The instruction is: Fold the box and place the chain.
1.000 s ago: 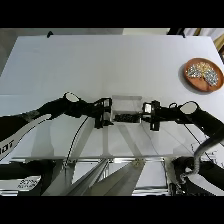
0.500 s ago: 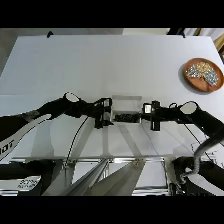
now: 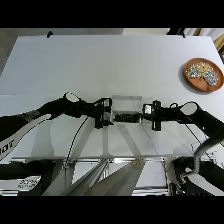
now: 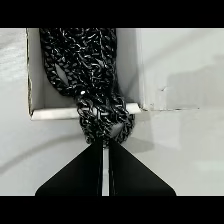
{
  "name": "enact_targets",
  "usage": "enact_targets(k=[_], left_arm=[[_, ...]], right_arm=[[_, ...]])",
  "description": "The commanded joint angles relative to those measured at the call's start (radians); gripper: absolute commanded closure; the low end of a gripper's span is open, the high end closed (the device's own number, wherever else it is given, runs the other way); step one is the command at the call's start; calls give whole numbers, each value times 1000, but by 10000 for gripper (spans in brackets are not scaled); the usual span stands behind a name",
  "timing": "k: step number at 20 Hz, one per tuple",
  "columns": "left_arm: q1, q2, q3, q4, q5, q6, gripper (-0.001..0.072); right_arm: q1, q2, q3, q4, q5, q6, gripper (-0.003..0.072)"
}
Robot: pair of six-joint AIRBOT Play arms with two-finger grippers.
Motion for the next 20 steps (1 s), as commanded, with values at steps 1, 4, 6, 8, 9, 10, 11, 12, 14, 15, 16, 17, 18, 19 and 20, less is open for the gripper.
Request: enact_targets(k=[1, 4, 6, 8, 9, 10, 11, 12, 14, 15, 16, 17, 18, 19, 20], left_arm=[[1, 1, 0, 0, 0, 0, 567], [1, 1, 0, 0, 0, 0, 567], [1, 1, 0, 0, 0, 0, 567], [1, 1, 0, 0, 0, 0, 567], [1, 1, 0, 0, 0, 0, 567], [1, 1, 0, 0, 0, 0, 567], [1, 1, 0, 0, 0, 0, 567], [1, 0, 0, 0, 0, 0, 567], [1, 1, 0, 0, 0, 0, 567], [1, 1, 0, 0, 0, 0, 567], [1, 1, 0, 0, 0, 0, 567], [1, 1, 0, 0, 0, 0, 567], [1, 1, 0, 0, 0, 0, 567], [1, 1, 0, 0, 0, 0, 567], [1, 1, 0, 0, 0, 0, 567]], right_arm=[[1, 82, 0, -19, -3, 12, 674], [1, 230, 0, -15, 29, 76, 674], [1, 327, 0, 30, 90, 75, 674], [1, 405, 1, 127, 151, 74, 674], [1, 439, 1, 192, 173, 70, 674], [1, 465, 1, 254, 184, 70, 674], [1, 486, 1, 318, 192, 67, 674], [1, 498, 1, 372, 201, 46, 674], [1, 499, 1, 488, 222, 2, 674], [1, 496, 1, 522, 220, -1, 674], [1, 488, 1, 529, 218, -1, 674], [1, 474, 1, 525, 212, 0, 674], [1, 453, 1, 524, 212, 0, 674], [1, 425, 1, 525, 212, 4, 674], [1, 388, 1, 523, 211, 3, 673]])
